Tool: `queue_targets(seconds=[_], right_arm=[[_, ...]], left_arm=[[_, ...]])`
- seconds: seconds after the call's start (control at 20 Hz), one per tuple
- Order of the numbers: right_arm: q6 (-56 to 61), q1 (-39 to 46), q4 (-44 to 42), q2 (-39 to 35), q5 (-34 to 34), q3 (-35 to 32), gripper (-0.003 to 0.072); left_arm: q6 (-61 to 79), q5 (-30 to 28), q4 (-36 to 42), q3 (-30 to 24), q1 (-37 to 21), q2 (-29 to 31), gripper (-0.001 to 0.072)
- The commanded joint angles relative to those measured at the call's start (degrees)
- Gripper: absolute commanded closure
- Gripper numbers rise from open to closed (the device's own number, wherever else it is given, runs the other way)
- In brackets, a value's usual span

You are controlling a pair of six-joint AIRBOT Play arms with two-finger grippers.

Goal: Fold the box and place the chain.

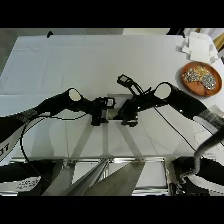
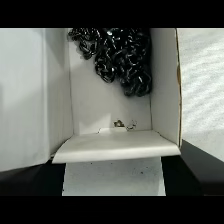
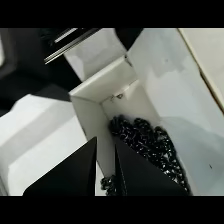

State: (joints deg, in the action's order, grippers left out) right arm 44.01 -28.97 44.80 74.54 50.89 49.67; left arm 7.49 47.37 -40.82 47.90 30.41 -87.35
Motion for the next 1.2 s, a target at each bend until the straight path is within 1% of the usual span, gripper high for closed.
queue_targets(seconds=[0.0,0.15,0.25,0.35,0.4,0.5,0.55,0.6,0.65,0.7,0.75,0.8,0.85,0.95,1.15], right_arm=[[4.4,0.1,0.0,0.2,-2.0,0.1,0.0551],[5.3,1.9,2.2,-5.4,1.5,0.1,0.0551],[5.2,3.9,7.9,-11.6,5.3,0.1,0.0553],[5.2,6.4,15.7,-16.8,9.2,-0.8,0.0606],[5.2,8.1,18.5,-18.8,10.4,-2.4,0.061],[4.8,11.2,20.0,-20.3,10.5,-7.3,0.061],[3.4,12.0,19.8,-20.2,8.8,-10.5,0.0607],[0.0,12.1,19.6,-20.2,5.0,-14.5,0.0571],[-4.6,11.8,18.8,-20.2,0.2,-18.5,0.0502],[-8.2,11.1,17.5,-20.2,-4.5,-21.8,0.0485],[-11.9,10.3,15.8,-20.2,-8.8,-24.6,0.0485],[-15.6,9.3,14.0,-20.1,-11.7,-26.4,0.0485],[-19.5,8.2,12.2,-19.6,-13.8,-27.5,0.0484],[-24.0,6.5,10.0,-17.6,-15.5,-27.9,0.0484],[-27.8,3.8,5.9,-12.8,-19.5,-27.9,0.0486]], left_arm=[[0.0,0.0,0.0,0.0,0.0,0.0,0.07],[0.0,0.0,0.0,0.0,0.0,0.0,0.07],[0.0,0.0,0.0,0.0,0.0,0.0,0.07],[0.0,0.0,0.0,0.0,0.0,0.0,0.07],[0.0,0.0,0.0,0.0,0.0,0.0,0.07],[0.0,0.0,0.0,0.0,0.0,0.0,0.07],[0.0,0.0,0.0,0.0,0.0,0.0,0.07],[0.0,0.0,0.0,0.0,0.0,0.0,0.07],[0.0,0.0,0.0,0.0,0.0,0.0,0.07],[0.0,0.0,0.0,0.0,0.0,0.0,0.07],[0.0,0.0,0.0,0.0,0.0,0.0,0.07],[0.0,0.0,0.0,0.0,0.0,0.0,0.07],[0.0,0.0,0.0,0.0,0.0,0.0,0.07],[0.0,0.0,0.0,0.0,0.0,0.0,0.07],[0.0,0.0,0.0,0.0,0.0,0.0,0.07]])
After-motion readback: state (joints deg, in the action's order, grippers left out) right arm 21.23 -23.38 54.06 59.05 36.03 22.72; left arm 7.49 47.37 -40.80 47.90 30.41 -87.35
